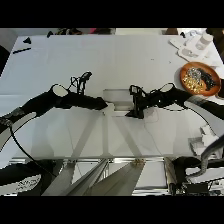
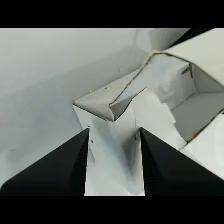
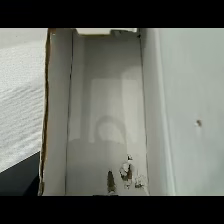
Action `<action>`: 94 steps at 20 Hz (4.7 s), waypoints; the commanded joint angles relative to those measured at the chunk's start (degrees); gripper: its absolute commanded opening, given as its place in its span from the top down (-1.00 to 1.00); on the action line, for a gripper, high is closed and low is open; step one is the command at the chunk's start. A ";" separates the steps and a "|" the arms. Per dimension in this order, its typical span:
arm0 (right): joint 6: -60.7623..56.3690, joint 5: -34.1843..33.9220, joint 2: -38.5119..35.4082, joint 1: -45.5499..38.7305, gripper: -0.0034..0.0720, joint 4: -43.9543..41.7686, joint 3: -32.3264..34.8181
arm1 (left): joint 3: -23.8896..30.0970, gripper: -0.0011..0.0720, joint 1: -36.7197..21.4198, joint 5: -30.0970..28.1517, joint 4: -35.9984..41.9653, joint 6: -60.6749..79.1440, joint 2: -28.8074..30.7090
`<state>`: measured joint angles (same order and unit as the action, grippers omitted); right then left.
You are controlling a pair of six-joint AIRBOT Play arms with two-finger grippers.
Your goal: Fold the box and place the chain.
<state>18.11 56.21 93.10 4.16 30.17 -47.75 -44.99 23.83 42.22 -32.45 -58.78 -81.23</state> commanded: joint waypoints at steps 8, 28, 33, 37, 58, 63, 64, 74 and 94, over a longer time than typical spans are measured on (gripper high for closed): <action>-0.02 0.02 0.00 0.04 -0.56 -0.02 0.02 | -3.58 0.05 1.64 -0.81 -8.44 -7.61 0.04; -0.02 0.07 0.00 0.04 -0.56 -0.02 0.02 | -13.86 0.02 10.03 9.53 -42.14 -45.90 -3.72; -0.02 0.13 0.00 0.04 -0.56 -0.02 0.02 | -20.15 0.02 12.61 12.39 -44.76 -53.07 -8.37; -0.02 0.13 0.00 0.04 -0.56 -0.02 0.02 | -24.92 0.03 14.67 15.19 -46.58 -58.16 -13.20; -0.02 0.13 0.00 0.04 -0.56 -0.02 0.02 | -26.67 -0.56 13.44 27.08 -49.37 -60.98 -9.27; -0.02 0.13 0.00 0.04 -0.56 -0.02 0.02 | -26.67 -0.56 10.73 27.98 -49.09 -53.83 -2.10; -0.02 0.13 0.00 0.04 -0.56 -0.02 0.02 | -26.67 -0.55 10.27 27.71 -48.74 -50.97 -0.59; -0.02 0.15 0.00 0.04 -0.56 -0.02 0.02 | -13.25 -0.44 -8.90 25.42 -15.96 33.27 3.39; -0.02 0.15 0.00 0.04 -0.56 -0.02 0.02 | -4.20 -0.94 -14.73 25.75 14.58 93.74 -13.33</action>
<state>18.09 56.36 93.10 4.16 30.15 -47.75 -48.84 8.88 66.89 -18.81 33.17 -93.82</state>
